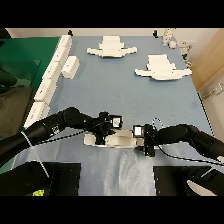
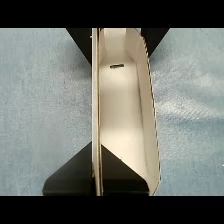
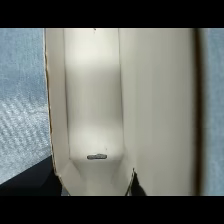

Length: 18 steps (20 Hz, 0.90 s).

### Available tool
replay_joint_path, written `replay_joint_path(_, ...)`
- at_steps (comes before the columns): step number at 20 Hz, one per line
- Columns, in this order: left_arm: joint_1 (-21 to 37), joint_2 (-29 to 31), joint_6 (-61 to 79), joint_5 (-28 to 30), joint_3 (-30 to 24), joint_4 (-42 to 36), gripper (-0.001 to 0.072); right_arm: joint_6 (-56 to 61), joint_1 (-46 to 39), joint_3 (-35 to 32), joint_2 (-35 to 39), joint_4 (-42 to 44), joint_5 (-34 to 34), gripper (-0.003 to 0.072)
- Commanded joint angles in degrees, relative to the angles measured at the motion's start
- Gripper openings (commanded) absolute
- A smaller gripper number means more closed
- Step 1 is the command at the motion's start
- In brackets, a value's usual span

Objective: Fold the box.

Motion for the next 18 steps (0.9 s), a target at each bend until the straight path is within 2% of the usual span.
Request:
replay_joint_path(1,-0.04,0.04,0.24,0.28,0.07,-0.68,0.0018,-0.02,0.04,0.04,0.04,0.0,0.11,0.0517)
replay_joint_path(5,-0.04,0.04,0.22,-0.02,0.07,-4.42,0.0019,-0.02,0.04,0.04,0.04,0.0,0.11,0.0517)
replay_joint_path(18,-0.04,0.04,0.28,0.5,0.07,-4.35,0.0018,-0.02,0.04,0.04,0.04,0.0,0.11,0.0516)
